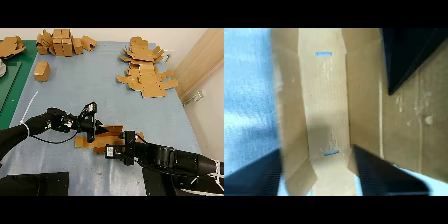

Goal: Fold the box.

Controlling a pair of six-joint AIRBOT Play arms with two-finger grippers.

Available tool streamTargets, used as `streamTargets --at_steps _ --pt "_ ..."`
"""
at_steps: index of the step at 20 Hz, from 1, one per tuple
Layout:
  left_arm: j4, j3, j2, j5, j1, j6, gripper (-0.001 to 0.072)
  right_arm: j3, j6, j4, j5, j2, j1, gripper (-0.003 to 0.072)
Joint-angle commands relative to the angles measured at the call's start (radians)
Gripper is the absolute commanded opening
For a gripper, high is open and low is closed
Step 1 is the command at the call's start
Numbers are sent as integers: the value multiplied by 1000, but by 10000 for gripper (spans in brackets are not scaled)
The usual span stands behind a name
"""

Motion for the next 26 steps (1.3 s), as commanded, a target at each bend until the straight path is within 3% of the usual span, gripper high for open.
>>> streamTargets --at_steps 1,8,18,21,26 --pt "0 0 1 0 0 0 14 2 21 -3 15 1 -13 720" --pt "0 0 1 0 0 0 14 1 46 80 -56 97 -80 719" --pt "0 0 1 0 0 0 14 -11 37 136 6 93 -163 720" --pt "0 0 1 0 0 0 14 -11 -13 158 25 102 -196 719" --pt "0 0 1 0 0 0 14 -11 -218 329 29 98 -254 719"
